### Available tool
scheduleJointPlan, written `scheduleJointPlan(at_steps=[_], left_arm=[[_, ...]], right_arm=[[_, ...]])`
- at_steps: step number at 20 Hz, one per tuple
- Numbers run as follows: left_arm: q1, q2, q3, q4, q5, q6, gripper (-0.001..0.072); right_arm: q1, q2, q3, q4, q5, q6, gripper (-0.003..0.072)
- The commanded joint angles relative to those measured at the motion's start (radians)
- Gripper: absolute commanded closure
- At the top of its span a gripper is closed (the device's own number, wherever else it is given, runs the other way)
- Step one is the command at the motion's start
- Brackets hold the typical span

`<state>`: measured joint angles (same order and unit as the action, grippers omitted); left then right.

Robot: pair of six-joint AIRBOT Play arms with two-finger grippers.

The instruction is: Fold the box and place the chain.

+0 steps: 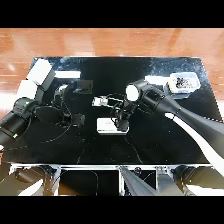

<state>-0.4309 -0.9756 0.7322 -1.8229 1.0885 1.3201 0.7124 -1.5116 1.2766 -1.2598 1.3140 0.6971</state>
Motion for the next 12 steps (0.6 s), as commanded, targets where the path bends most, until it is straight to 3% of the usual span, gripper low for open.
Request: scheduleJointPlan(at_steps=[1,5,8,12], left_arm=[[0.001,-0.001,0.000,0.000,0.000,0.000,0.0322],[0.001,-0.001,0.000,0.000,-0.002,0.000,0.0322],[0.000,-0.001,0.000,-0.008,-0.055,0.033,0.0322],[-0.006,-0.021,0.018,-0.140,-0.182,0.383,0.0321]], right_arm=[[0.000,0.027,0.002,0.006,0.008,0.003,0.0349],[0.000,0.049,0.003,0.005,0.008,0.023,0.0350],[-0.048,0.089,0.017,-0.012,0.033,0.200,0.0350],[-0.343,0.121,0.011,0.032,0.177,0.377,0.0350]])
